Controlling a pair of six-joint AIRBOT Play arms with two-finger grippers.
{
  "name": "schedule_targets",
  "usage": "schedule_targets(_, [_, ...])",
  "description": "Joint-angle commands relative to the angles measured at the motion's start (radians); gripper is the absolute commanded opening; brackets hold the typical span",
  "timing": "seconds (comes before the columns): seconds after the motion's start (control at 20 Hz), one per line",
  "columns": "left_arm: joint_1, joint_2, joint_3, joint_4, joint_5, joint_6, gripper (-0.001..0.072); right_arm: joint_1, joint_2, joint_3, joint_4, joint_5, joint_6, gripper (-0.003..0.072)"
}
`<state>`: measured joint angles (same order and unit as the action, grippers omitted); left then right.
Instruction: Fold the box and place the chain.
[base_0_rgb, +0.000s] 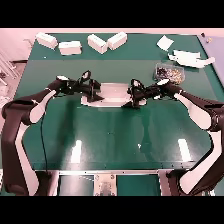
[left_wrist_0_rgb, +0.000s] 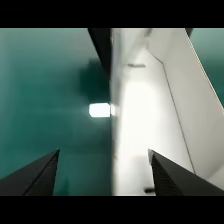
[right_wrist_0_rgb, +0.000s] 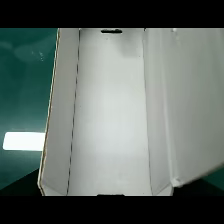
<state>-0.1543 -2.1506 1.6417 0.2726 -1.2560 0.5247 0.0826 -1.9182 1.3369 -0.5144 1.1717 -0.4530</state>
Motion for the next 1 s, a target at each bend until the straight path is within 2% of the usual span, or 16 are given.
schedule_targets(0.0, [0.003,0.01,0.002,-0.035,-0.009,0.0,0.0623,0.001,-0.001,0.0,0.001,-0.003,0.0,0.0558])
schedule_targets(0.25, [0.017,0.085,0.006,-0.029,-0.01,-0.004,0.0624,0.001,-0.001,0.0,0.001,-0.003,0.0,0.0558])
schedule_targets(0.45, [0.077,0.147,0.009,-0.012,-0.019,-0.085,0.0624,0.001,-0.001,0.0,0.001,-0.002,0.0,0.0558])
schedule_targets(0.7, [0.172,0.154,0.041,-0.033,-0.239,-0.192,0.0622,0.001,-0.001,0.0,0.001,-0.002,0.0,0.0558])
schedule_targets(0.75, [0.186,0.154,0.041,-0.032,-0.276,-0.241,0.0559,0.001,-0.001,0.0,0.001,-0.002,0.0,0.0558])
schedule_targets(0.85, [0.195,0.154,0.041,0.02,-0.402,-0.257,0.0024,0.001,-0.001,0.0,0.001,-0.002,0.0,0.0558])
schedule_targets(0.95, [0.18,0.154,0.041,0.06,-0.477,-0.27,0.0017,0.001,-0.001,0.0,0.001,-0.002,0.0,0.0558])
